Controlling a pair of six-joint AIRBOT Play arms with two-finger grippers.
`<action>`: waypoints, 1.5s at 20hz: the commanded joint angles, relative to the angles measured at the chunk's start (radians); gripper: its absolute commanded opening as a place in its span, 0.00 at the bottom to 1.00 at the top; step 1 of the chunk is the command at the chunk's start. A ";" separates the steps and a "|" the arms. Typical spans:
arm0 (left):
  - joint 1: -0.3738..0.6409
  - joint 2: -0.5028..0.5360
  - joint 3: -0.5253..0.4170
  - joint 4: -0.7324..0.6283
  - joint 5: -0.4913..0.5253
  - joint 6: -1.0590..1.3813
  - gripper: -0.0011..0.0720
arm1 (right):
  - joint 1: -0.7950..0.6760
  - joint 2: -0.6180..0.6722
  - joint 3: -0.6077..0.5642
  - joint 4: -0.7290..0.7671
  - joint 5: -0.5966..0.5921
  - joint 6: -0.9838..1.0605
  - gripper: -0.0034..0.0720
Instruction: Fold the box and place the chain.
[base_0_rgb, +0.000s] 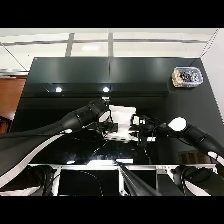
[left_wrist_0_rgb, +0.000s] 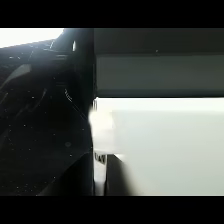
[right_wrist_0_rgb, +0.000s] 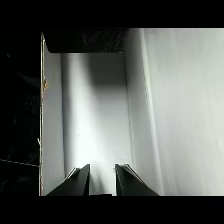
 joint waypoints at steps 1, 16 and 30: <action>0.000 0.001 0.000 -0.006 0.000 0.002 0.05 | 0.000 -0.001 0.000 0.012 -0.010 -0.001 0.31; 0.001 0.001 0.000 -0.003 0.002 0.002 0.06 | -0.217 0.166 0.063 -0.270 0.209 0.615 0.06; 0.000 0.001 0.000 -0.003 0.001 0.002 0.06 | -0.786 0.028 -0.082 -0.291 0.548 1.379 0.07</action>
